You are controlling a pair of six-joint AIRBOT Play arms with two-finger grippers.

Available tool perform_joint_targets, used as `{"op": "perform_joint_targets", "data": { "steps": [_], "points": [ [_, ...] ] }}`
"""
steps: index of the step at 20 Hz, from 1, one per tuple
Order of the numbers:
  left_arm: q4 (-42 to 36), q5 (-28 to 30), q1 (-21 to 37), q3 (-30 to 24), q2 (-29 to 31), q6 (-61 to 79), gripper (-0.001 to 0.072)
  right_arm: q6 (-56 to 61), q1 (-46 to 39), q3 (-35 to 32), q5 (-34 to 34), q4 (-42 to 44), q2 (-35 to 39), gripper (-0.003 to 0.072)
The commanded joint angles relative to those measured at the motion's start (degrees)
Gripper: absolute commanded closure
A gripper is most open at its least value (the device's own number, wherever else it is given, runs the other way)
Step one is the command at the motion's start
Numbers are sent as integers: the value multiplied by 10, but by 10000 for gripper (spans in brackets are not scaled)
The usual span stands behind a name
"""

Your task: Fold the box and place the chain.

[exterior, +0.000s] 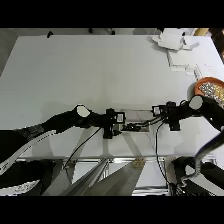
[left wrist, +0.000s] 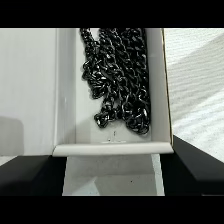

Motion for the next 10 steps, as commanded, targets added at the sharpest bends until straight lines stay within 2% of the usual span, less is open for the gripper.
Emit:
{"op": "perform_joint_targets", "data": {
  "steps": [1, 6, 10],
  "points": [
    [0, 0, 0, 0, 0, 0, 435, -5, 0, -1, -8, -3, -7, 591],
    [0, 0, 0, 0, 0, 0, 435, -1, 0, -5, 6, -4, -4, 651],
    [0, 0, 0, 0, 0, 0, 435, 3, 8, -5, 46, -4, 50, 664]
  ]
}}
